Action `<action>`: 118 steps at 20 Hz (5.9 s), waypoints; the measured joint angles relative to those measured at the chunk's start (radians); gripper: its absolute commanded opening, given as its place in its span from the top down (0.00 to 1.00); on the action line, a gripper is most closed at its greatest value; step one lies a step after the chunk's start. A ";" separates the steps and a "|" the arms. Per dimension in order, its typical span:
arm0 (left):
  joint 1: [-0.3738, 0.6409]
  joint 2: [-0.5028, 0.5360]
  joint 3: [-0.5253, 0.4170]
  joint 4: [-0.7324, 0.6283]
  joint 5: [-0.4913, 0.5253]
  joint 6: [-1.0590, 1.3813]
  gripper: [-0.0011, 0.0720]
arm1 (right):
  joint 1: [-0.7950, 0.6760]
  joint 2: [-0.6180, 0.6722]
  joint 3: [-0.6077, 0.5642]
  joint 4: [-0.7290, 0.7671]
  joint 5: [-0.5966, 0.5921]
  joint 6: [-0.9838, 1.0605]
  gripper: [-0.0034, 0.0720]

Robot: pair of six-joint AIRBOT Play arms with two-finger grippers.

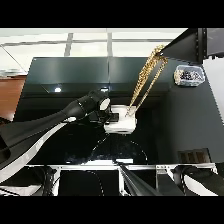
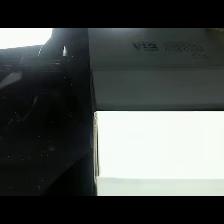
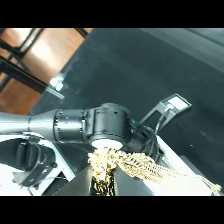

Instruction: Fold the box and place the chain.

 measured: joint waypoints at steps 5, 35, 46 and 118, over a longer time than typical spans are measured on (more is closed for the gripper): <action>0.000 0.000 0.000 0.000 -0.001 0.000 0.95 | -0.019 0.002 0.000 -0.027 0.021 0.002 0.93; 0.000 0.000 0.000 0.000 -0.002 0.000 0.95 | -0.031 0.014 -0.074 -0.039 0.074 -0.024 0.93; 0.000 0.000 0.000 0.000 -0.002 0.000 0.95 | -0.031 0.017 -0.227 0.180 -0.032 -0.099 0.93; 0.000 0.000 0.000 0.000 -0.006 0.000 0.95 | 0.104 -0.085 -1.268 0.062 -0.912 -1.736 0.00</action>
